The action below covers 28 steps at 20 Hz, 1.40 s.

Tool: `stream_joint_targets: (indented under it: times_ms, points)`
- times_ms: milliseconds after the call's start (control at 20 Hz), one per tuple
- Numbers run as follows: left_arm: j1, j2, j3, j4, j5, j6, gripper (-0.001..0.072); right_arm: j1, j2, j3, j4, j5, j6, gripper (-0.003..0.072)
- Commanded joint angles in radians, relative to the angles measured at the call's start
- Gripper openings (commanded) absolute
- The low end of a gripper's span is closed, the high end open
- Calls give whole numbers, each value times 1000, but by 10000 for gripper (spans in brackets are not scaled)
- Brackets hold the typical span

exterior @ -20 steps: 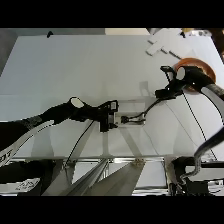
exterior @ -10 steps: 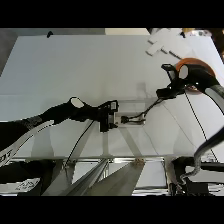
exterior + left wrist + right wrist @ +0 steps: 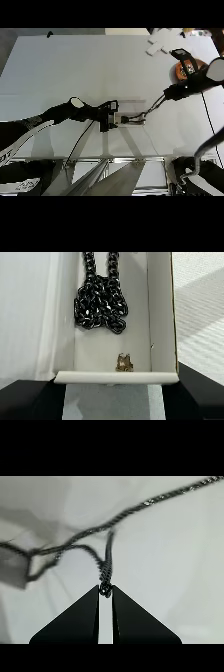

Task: Fold the box and place the chain.

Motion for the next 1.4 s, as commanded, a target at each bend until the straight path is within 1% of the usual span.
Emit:
stream_joint_targets:
  times_ms: [0, 100, 200, 350, 450, 650, 900, 1100, 1250, 1350]
  points:
    - [0, 0, 0, 0, 1, 0, 229, 143, 158, 0, 63, 29, 17, 10]
    - [0, 0, 0, 0, 0, 0, 229, 231, 203, 0, 70, 18, 48, 10]
    - [0, 0, 0, 0, 0, 0, 229, 313, 218, 0, 71, -14, 80, 10]
    - [0, 0, 0, 0, 0, 0, 229, 419, 213, 0, 71, -107, 97, 10]
    - [0, 0, 0, 0, 0, 0, 229, 463, 200, 0, 70, -171, 98, 11]
    - [0, 0, 0, 0, 0, 0, 229, 473, 127, 0, 59, -234, 97, 11]
    - [0, 0, 0, 0, 0, 0, 229, 473, -5, -19, 67, -228, 97, 11]
    - [1, 0, 0, 0, 0, 0, 229, 473, -89, -82, 67, -231, 97, 11]
    - [1, 0, 0, 0, 1, 0, 229, 473, -130, -118, 67, -259, 97, 13]
    - [0, 0, 0, 0, 0, 0, 229, 472, -131, -118, 67, -272, 97, 23]
